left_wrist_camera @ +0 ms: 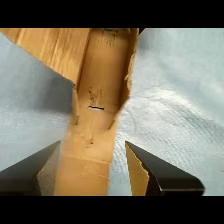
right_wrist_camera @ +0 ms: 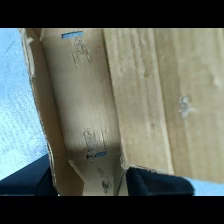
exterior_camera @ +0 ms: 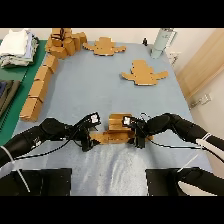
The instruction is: Fold the box.
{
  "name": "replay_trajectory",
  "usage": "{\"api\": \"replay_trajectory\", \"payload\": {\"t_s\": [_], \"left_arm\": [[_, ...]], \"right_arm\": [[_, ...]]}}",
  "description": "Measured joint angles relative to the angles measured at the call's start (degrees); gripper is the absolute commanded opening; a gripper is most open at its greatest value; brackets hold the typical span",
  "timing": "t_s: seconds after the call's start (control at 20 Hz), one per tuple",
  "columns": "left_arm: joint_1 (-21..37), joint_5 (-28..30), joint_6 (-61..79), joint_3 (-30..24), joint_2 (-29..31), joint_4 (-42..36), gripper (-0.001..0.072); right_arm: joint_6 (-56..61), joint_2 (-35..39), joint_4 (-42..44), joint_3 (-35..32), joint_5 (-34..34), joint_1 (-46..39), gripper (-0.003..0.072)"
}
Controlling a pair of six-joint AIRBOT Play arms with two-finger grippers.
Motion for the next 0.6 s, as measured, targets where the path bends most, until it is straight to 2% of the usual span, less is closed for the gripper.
{"api": "replay_trajectory", "payload": {"t_s": [0.1, 0.45, 0.5, 0.55, 0.6], "left_arm": [[-0.8, 0.4, 1.8, 0.8, -2.3, -1.2, 0.0580], [-4.0, 0.8, 10.1, 3.7, -9.2, -8.7, 0.0574], [-4.3, 1.2, 10.6, 4.0, -9.7, -9.4, 0.0361], [-4.5, 1.3, 11.1, 4.3, -10.1, -9.8, 0.0202], [-4.6, 1.7, 11.7, 4.5, -10.4, -10.2, 0.0165]], "right_arm": [[0.0, 0.0, 0.0, 0.0, 0.0, 0.0, 0.0501], [0.0, 0.0, 0.0, 0.0, 0.0, 0.0, 0.0501], [0.0, 0.0, 0.0, 0.0, 0.0, 0.0, 0.0501], [0.0, 0.0, 0.0, 0.0, 0.0, 0.0, 0.0501], [0.0, 0.0, 0.0, 0.0, 0.0, 0.0, 0.0501]]}}
